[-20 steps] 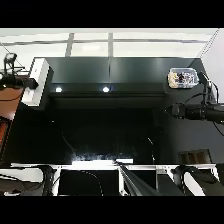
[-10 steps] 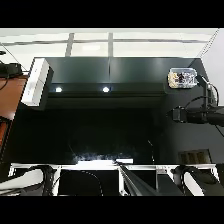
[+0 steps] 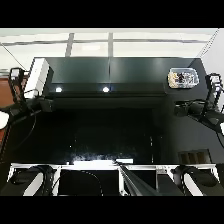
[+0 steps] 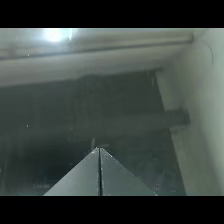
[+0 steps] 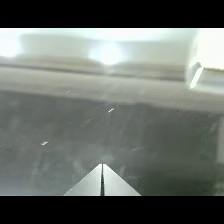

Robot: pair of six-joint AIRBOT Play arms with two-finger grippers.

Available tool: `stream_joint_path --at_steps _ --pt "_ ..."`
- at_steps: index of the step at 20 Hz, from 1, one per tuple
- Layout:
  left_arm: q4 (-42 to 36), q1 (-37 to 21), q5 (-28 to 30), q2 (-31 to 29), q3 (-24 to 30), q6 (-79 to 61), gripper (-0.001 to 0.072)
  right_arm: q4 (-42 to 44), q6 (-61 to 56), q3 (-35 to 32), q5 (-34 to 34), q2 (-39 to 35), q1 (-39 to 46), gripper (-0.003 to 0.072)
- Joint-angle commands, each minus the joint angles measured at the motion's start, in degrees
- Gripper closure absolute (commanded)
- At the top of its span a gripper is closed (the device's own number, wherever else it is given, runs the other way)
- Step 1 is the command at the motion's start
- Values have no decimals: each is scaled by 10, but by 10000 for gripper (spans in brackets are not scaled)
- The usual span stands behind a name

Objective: Fold the box and place the chain.

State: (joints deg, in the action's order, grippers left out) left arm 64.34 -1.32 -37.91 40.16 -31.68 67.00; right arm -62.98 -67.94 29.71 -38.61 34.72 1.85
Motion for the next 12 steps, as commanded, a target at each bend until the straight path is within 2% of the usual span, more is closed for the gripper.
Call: stream_joint_path --at_steps 1,12 --pt "-7 15 47 -45 55 3 686 -35 0 -17 58 1 -5 683" --pt "-12 16 45 -44 55 9 685 -34 0 -17 53 1 -5 683"
